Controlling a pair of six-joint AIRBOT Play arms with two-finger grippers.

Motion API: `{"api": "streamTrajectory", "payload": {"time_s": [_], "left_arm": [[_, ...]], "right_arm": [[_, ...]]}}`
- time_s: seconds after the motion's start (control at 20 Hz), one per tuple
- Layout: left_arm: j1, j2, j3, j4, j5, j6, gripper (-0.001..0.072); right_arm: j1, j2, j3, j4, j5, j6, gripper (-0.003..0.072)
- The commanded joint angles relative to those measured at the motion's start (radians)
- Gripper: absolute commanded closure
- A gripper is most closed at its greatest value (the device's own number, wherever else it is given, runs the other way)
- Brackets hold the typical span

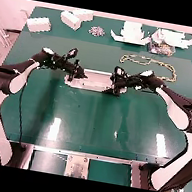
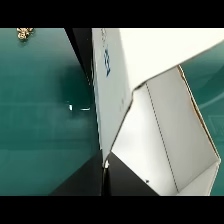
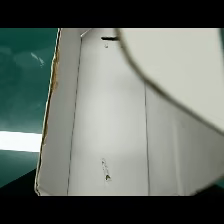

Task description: Fold the box and place the chain.

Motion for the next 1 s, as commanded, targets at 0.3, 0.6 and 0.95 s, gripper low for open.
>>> {"api": "streamTrajectory", "payload": {"time_s": [0.3,0.6,0.95], "left_arm": [[0.000,0.001,0.000,0.000,0.000,0.000,0.0690],[0.000,0.001,0.000,0.000,0.000,0.000,0.0690],[0.000,0.001,0.000,0.000,0.000,0.000,0.0690]], "right_arm": [[0.003,-0.007,0.009,-0.016,0.001,0.006,0.0040],[0.003,-0.007,0.009,-0.050,0.002,0.021,0.0097],[0.002,-0.006,0.009,-0.049,0.002,0.021,0.0097]]}}
